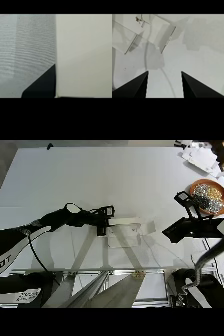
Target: Fold the box and place the chain.
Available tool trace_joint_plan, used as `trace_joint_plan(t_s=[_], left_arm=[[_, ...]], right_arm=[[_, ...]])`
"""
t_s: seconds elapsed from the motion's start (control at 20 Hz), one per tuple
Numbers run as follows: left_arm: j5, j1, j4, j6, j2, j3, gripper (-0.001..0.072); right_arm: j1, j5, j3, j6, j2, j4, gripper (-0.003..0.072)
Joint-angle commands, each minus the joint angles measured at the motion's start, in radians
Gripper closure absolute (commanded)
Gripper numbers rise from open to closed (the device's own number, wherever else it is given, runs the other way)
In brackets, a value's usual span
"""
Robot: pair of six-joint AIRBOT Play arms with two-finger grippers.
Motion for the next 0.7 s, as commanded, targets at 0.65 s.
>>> trace_joint_plan(t_s=[0.65], left_arm=[[-0.055, 0.000, 0.139, -0.045, -0.001, 0.060, 0.0706]], right_arm=[[0.000, -0.002, 0.001, 0.000, 0.001, 0.022, 0.0222]])
